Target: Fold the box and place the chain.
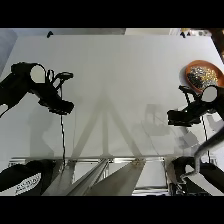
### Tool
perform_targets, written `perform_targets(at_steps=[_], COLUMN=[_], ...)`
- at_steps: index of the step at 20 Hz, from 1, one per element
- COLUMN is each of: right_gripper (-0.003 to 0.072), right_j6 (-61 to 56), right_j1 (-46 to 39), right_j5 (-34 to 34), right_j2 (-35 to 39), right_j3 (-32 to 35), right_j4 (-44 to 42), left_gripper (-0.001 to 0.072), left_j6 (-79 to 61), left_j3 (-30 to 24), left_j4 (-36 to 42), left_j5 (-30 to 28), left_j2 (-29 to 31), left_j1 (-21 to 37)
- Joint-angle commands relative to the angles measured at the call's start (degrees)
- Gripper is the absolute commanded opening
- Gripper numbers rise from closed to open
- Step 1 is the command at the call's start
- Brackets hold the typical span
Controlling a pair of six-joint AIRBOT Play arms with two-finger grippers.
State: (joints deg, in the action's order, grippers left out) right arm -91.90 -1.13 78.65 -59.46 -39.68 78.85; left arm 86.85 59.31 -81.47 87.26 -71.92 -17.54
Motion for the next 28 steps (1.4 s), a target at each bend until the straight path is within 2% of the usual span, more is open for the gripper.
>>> perform_targets(at_steps=[1, 6, 8, 9, 10, 12, 15, 16, 17, 18, 19, 20, 21, 22, 23, 28], right_gripper=[0.0297, 0.0297, 0.0291, 0.0215, 0.01, 0.0096, 0.0103, 0.0129, 0.0199, 0.0369, 0.0424, 0.0425, 0.0459, 0.056, 0.0606, 0.0605], right_j6=[0.0, 0.87, 6.67, 6.71, 5.9, 3.21, 5.49, 5.46, 5.42, 5.51, 5.46, 5.46, 5.49, 6.16, 7.04, 6.93], right_j1=[-0.02, -0.02, -0.02, -0.04, -0.59, -4.24, -11.54, -13.6, -15.17, -16.52, -17.59, -18.12, -18.23, -18.23, -18.23, -18.25], right_j5=[0.0, -1.75, -5.18, -5.68, -5.84, -5.81, -6.47, -7.13, -7.85, -8.57, -9.86, -10.6, -11.08, -11.8, -12.28, -14.21], right_j2=[0.04, 0.04, 0.04, 0.04, 0.04, 0.04, 0.04, 0.04, 0.04, 0.04, 0.04, 0.04, 0.04, 0.07, 0.04, -4.22], right_j3=[0.04, 0.04, 0.04, 0.04, 0.04, 0.0, -0.02, -0.02, -0.02, -0.02, -0.07, -0.13, -0.13, -0.13, -0.13, -0.15], right_j4=[0.0, 0.35, 4.33, 8.33, 12.87, 21.29, 27.23, 28.65, 29.92, 31.43, 33.83, 37.05, 40.68, 44.76, 48.43, 56.94], left_gripper=[0.0011, 0.0011, 0.0011, 0.0011, 0.0011, 0.0011, 0.0011, 0.0011, 0.0011, 0.0011, 0.0011, 0.0011, 0.0011, 0.0011, 0.0011, 0.0011], left_j6=[-0.02, -0.02, -0.02, -0.02, -0.02, -0.02, -0.02, -0.02, -0.02, -0.02, -0.02, -0.02, -0.02, -0.02, -0.02, -0.02], left_j3=[-0.02, -0.02, -0.02, -0.02, -0.02, -0.02, -0.02, -0.02, -0.02, -0.02, -0.02, -0.02, -0.02, -0.02, -0.02, -0.02], left_j4=[-0.02, -0.02, -0.02, -0.02, -0.02, 0.0, -0.02, -0.02, -0.02, -0.02, -0.02, -0.02, -0.02, -0.02, -0.02, -0.02], left_j5=[-0.02, -0.02, -0.02, -0.02, -0.02, -0.02, -0.02, -0.02, -0.02, -0.02, 0.0, -0.02, -0.02, -0.02, -0.02, -0.02], left_j2=[0.04, 0.02, 0.04, 0.04, 0.04, 0.02, 0.04, 0.02, 0.04, 0.04, 0.02, 0.04, 0.04, 0.02, 0.04, 0.04], left_j1=[0.04, 0.04, 0.04, 0.04, 0.04, 0.04, 0.04, 0.04, 0.04, 0.04, 0.04, 0.04, 0.04, 0.04, 0.04, 0.04])
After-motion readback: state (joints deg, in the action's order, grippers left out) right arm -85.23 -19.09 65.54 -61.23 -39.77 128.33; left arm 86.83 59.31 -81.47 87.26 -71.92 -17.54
